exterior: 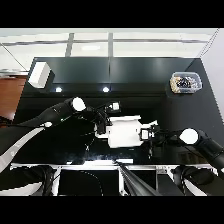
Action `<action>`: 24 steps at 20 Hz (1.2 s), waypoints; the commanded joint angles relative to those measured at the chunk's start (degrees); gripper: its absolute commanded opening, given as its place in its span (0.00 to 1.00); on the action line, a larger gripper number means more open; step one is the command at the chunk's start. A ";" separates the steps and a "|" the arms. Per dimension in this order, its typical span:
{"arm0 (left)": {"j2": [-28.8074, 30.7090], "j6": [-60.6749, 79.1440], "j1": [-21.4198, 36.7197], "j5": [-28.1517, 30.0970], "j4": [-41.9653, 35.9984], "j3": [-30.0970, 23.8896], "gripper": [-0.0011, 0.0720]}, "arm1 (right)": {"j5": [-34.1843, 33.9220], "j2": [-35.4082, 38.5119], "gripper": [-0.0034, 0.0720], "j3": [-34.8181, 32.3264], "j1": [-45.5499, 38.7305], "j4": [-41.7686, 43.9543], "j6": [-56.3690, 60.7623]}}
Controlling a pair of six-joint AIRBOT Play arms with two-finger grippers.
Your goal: Fold the box and place the chain.
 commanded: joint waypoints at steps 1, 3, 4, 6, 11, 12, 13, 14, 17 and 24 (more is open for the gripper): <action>-0.02 0.04 -0.02 -0.02 0.02 -0.02 0.05 | -1.99 -1.07 0.87 -0.11 1.57 0.37 -1.25; -0.02 0.04 -0.02 -0.02 0.02 -0.02 0.05 | -1.90 -1.07 0.87 0.24 1.57 0.31 -1.25; -0.02 0.04 -0.02 -0.02 0.02 -0.02 0.05 | -1.95 -1.07 0.87 0.46 1.60 0.52 -1.25; -0.02 0.04 -0.02 -0.04 0.02 -0.02 0.05 | -2.05 -1.07 0.87 0.48 1.60 3.23 -1.27; -0.02 0.04 -0.02 -0.07 0.02 -0.02 0.05 | -10.64 -1.07 0.87 0.94 1.60 8.11 -1.25; -0.02 0.04 -0.02 -0.07 0.02 -0.02 0.05 | -10.14 -1.07 0.87 2.03 1.57 7.52 -1.18; -0.02 0.04 -0.02 -0.04 0.02 -0.02 0.05 | -8.92 -1.07 0.87 3.69 1.57 7.45 -1.14; -0.02 0.04 -0.02 -0.04 0.02 -0.02 0.05 | -7.78 -1.07 0.87 5.38 1.57 7.32 -0.94; -0.02 0.04 -0.02 -0.07 0.02 -0.02 0.05 | -7.93 -1.16 0.87 7.21 1.03 3.65 2.12; -0.02 0.04 -0.02 -0.04 0.02 -0.02 0.05 | -7.13 -7.30 0.87 10.73 -5.16 12.57 -3.04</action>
